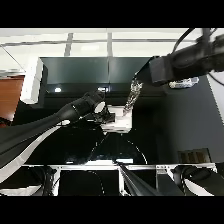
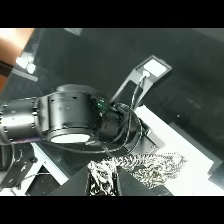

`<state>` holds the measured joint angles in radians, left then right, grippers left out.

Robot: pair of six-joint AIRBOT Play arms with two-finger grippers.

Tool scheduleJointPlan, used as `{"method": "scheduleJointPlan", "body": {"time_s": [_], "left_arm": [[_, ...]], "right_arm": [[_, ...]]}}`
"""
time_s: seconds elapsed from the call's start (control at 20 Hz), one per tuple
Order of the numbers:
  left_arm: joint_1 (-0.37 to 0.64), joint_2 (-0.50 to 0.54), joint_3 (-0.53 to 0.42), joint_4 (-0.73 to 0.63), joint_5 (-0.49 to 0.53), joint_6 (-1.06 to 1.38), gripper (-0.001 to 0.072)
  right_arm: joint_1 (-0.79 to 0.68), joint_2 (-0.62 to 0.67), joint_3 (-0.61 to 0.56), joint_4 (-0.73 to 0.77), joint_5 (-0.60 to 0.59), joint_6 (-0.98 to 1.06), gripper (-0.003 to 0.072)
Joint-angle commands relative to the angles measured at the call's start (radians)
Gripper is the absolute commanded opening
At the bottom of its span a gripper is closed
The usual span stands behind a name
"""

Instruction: Fold the box and place the chain.

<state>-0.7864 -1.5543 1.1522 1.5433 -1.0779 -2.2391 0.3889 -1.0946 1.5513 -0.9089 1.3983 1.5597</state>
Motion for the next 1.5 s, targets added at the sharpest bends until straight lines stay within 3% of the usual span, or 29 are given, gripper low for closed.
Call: {"method": "scheduleJointPlan", "body": {"time_s": [0.0,0.25,0.5,0.6,0.65,0.7,0.85,1.15,1.45], "left_arm": [[0.000,-0.001,0.000,0.000,0.001,0.000,0.0026],[0.000,-0.001,0.000,0.000,0.000,0.000,0.0026],[0.000,-0.001,0.000,0.000,0.001,0.000,0.0026],[0.000,-0.001,0.000,0.000,0.000,0.000,0.0026],[0.000,-0.001,0.000,0.000,0.000,0.000,0.0026],[0.000,-0.001,0.000,0.000,0.000,0.000,0.0026],[0.000,-0.001,0.000,0.000,-0.008,0.000,0.0026],[0.000,-0.001,0.000,0.000,-0.002,0.000,0.0026],[-0.002,0.000,0.032,0.005,-0.034,-0.041,0.0027]], "right_arm": [[0.044,-0.001,-0.166,-0.014,-0.097,0.000,0.0003],[0.076,-0.002,-0.480,-0.053,-0.332,0.004,0.0005],[0.094,-0.007,-0.648,-0.042,-0.499,0.007,0.0008],[0.105,-0.020,-0.661,-0.033,-0.504,0.024,0.0021],[0.113,-0.025,-0.661,-0.034,-0.506,0.025,0.0150],[0.112,-0.026,-0.661,-0.035,-0.500,0.025,0.0213],[0.055,0.005,-0.646,-0.094,-0.406,0.025,0.0211],[-0.117,0.183,-0.644,-0.257,-0.197,0.026,0.0210],[-0.120,0.201,-0.645,-0.274,-0.211,0.026,0.0209]]}}
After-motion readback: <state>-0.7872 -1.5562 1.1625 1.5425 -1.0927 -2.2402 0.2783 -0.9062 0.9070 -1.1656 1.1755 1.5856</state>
